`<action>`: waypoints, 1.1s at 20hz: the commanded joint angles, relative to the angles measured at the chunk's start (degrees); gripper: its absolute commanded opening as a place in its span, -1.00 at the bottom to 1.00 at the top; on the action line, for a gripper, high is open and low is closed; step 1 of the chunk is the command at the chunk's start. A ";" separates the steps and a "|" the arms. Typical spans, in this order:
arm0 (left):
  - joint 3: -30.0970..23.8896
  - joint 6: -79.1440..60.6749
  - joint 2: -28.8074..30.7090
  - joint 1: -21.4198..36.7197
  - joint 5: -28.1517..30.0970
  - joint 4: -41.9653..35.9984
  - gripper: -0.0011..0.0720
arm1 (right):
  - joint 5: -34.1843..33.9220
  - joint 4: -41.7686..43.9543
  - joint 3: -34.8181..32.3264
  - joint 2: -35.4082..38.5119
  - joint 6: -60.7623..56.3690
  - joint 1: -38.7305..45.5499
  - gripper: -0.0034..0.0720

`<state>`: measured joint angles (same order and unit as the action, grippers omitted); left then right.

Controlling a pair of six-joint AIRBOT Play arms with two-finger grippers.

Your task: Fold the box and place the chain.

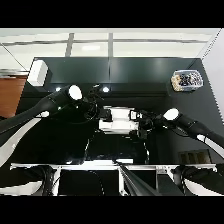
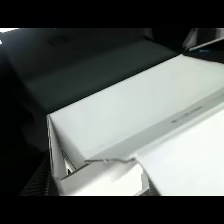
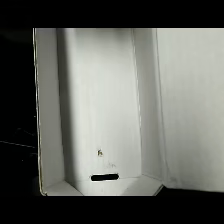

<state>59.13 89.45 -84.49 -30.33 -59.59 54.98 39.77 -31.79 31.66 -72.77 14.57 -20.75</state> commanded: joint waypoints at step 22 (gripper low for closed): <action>3.21 2.78 0.02 -1.27 -4.52 1.49 1.00 | 0.00 0.02 -0.02 -0.02 0.00 -0.07 0.20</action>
